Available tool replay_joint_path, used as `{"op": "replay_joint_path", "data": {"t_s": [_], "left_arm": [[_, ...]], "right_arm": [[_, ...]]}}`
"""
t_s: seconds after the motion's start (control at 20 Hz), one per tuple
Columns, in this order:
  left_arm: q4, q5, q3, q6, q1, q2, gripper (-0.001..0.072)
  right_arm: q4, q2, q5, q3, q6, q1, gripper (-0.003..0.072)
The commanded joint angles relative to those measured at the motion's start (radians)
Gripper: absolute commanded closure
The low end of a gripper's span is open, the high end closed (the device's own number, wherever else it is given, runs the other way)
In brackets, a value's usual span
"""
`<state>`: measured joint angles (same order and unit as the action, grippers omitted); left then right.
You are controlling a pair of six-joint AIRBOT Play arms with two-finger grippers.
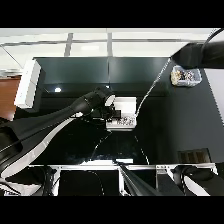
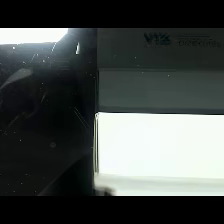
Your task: Fold the box and place the chain.
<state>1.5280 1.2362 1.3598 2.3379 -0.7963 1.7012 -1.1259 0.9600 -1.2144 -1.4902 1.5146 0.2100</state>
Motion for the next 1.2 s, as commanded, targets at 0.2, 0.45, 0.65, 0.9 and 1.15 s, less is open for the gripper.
{"op": "replay_joint_path", "data": {"t_s": [0.2,0.45,0.65,0.9,1.15], "left_arm": [[0.0,0.0,0.0,0.0,0.001,0.0,0.0681],[0.0,0.001,0.0,0.0,0.001,0.0,0.0681],[0.001,0.003,0.0,0.0,0.001,0.0,0.0681],[0.001,0.002,0.0,0.0,0.001,0.0,0.0681],[-0.002,-0.002,0.0,0.0,0.001,0.0,0.0681]], "right_arm": [[0.12,-0.003,-0.027,-0.055,-0.014,0.15,0.0679],[0.12,0.003,0.001,0.253,0.003,0.19,0.0679],[0.183,0.013,0.174,0.528,0.044,0.19,0.0678],[0.236,0.03,0.286,0.647,0.043,0.19,0.0676],[0.158,0.029,0.288,0.647,0.036,0.166,0.0426]]}}
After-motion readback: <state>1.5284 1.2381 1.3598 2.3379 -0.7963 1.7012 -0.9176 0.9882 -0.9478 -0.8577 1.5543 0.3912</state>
